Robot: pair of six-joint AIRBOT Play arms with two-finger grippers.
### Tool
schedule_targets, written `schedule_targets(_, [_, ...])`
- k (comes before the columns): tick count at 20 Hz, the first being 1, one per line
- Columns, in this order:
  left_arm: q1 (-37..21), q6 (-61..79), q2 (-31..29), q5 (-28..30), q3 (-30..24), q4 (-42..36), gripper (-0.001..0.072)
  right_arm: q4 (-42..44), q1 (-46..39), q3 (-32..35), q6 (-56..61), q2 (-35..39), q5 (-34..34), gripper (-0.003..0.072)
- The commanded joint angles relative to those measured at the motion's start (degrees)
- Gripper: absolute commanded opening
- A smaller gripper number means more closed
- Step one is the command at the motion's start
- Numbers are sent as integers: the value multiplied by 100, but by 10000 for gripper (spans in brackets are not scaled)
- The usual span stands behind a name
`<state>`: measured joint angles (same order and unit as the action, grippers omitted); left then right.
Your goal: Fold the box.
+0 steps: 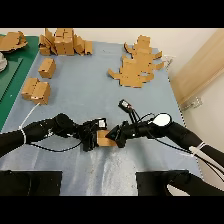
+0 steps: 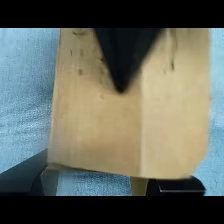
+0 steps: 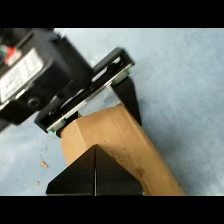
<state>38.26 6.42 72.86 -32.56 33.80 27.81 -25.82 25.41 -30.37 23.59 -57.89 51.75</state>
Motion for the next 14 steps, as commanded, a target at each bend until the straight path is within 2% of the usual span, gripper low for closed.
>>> schedule_targets(1, [-2, 0, 0, 2, 7, 0, 415, -994, 728, 264, 531, 350, -1137, 2])
schedule_targets(3, [-2, 0, 0, 2, 7, 0, 415, -1119, 811, 400, 597, 470, -1550, 2])
schedule_targets(7, [-2, 2, 0, 0, 7, 0, 415, -1641, 1097, 448, 997, 525, -1801, 2])
schedule_targets(13, [-2, 0, 0, 0, 7, 0, 415, -1843, 1187, 424, 1108, 1331, -1764, 3])
schedule_targets(14, [-2, 0, 0, 2, 7, 0, 415, -1917, 1187, 424, 1091, 1497, -1770, 43])
